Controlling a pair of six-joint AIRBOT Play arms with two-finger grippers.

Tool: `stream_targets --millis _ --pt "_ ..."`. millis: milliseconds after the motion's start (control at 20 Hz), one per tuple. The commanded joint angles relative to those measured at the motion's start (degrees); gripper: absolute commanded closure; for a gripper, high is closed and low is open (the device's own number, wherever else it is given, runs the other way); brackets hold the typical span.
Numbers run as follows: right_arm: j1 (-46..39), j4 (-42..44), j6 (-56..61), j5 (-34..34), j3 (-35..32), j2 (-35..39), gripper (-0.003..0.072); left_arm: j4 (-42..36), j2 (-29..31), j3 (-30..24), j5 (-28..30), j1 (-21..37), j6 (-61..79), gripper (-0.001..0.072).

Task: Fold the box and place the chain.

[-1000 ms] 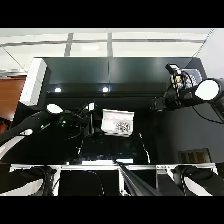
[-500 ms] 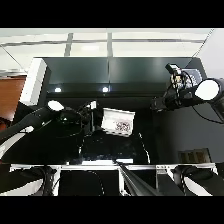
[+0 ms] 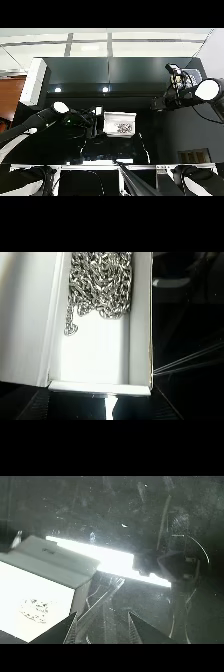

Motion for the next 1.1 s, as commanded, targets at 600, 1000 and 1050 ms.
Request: stream_targets --millis 600,1000,1050 --pt "0.02 11.23 -2.14 -11.17 -0.13 -5.29 -0.0015 0.68 -1.27 0.07 3.34 -1.84 0.15 0.0249" --pt "6.25 24.28 -44.17 -2.12 -0.11 -12.55 -0.0014 0.68 -1.27 0.07 3.32 -1.84 0.15 0.0248" --pt "6.25 24.15 -48.06 -0.72 -0.13 -12.55 -0.0014 0.72 -1.27 0.07 3.30 -1.84 0.15 0.0248"
